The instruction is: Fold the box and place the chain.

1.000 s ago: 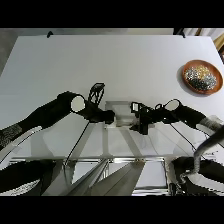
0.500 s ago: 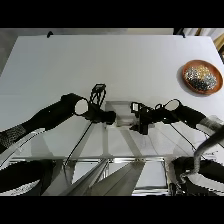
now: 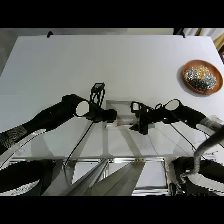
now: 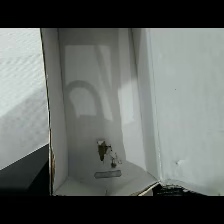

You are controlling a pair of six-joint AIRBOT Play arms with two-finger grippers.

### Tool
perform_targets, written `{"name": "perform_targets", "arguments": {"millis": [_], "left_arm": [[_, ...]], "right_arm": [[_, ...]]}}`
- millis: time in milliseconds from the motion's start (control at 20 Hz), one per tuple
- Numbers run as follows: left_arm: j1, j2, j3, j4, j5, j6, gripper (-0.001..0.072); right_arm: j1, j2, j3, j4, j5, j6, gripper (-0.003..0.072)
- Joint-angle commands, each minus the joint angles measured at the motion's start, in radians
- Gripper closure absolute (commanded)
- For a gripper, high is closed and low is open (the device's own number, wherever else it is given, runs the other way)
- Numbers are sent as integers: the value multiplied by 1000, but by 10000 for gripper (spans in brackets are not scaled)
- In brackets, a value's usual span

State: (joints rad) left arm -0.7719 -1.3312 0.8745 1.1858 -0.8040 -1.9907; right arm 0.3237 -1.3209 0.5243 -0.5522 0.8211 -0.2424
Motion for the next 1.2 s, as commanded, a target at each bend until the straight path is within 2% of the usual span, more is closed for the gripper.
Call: {"name": "perform_targets", "arguments": {"millis": [0,700,950,1150], "left_arm": [[3,0,0,1,10,-26,273],[31,2,1,-24,1,-77,273],[32,43,0,-18,-69,-2,272],[9,38,0,-22,-79,36,270]], "right_arm": [[1,1,0,-1,2,-2,285],[1,1,0,-1,2,-2,285],[1,1,0,-1,2,-2,285],[1,1,0,-1,2,-2,285]]}}
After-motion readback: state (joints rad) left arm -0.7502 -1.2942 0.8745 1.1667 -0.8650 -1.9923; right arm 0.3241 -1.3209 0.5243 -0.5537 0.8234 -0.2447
